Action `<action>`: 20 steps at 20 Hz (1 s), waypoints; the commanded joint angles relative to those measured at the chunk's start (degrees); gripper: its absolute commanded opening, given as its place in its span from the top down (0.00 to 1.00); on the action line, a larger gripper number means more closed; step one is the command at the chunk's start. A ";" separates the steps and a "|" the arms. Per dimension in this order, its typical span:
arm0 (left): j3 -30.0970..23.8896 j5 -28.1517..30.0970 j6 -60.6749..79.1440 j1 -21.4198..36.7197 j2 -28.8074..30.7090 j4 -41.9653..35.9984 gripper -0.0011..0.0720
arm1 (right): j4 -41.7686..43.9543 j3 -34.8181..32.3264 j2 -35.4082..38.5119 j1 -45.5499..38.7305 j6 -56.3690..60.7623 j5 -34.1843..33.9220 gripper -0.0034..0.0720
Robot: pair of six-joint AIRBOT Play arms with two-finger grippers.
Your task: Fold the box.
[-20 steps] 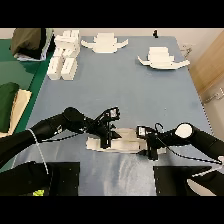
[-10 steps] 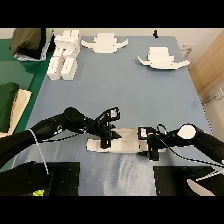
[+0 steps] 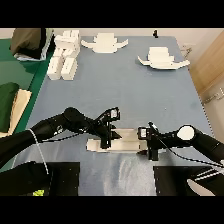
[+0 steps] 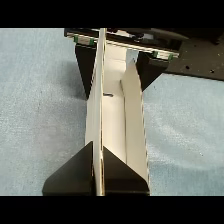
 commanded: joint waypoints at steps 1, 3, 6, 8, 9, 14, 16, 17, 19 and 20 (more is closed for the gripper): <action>-0.02 0.02 0.02 0.04 0.02 0.02 0.96 | 0.44 -0.09 -1.16 0.02 -0.68 -1.42 0.29; -0.02 0.04 0.02 0.04 0.02 0.02 0.96 | 0.42 -0.09 -1.14 0.02 -0.66 -1.42 0.30; -0.02 0.04 0.02 0.04 0.02 0.02 0.96 | 0.44 -0.09 -1.11 0.02 -0.66 -1.33 0.34; -0.02 0.02 0.02 0.04 0.02 0.02 0.96 | 0.42 -0.07 -0.87 0.02 -0.66 -1.33 0.33; -0.02 0.02 0.02 0.04 0.02 0.02 0.96 | 0.42 -0.02 -0.42 0.02 -0.66 -1.33 0.33; -0.02 0.04 0.02 0.04 0.02 0.02 0.96 | 0.28 0.02 2.25 0.02 -0.63 -1.25 0.31; -0.02 0.02 0.02 0.04 0.02 0.02 0.96 | 0.28 0.02 2.21 0.02 -0.63 -1.05 0.17; -0.02 0.04 0.02 0.04 0.02 0.02 0.96 | 0.28 0.02 2.21 0.02 -0.63 -0.83 0.17; -0.02 0.04 0.02 0.04 0.02 0.02 0.96 | 0.31 0.02 2.21 0.02 -0.61 -0.50 0.17; -0.02 0.04 0.02 0.04 0.02 0.02 0.96 | 0.44 0.02 2.21 0.02 -0.63 -0.37 0.17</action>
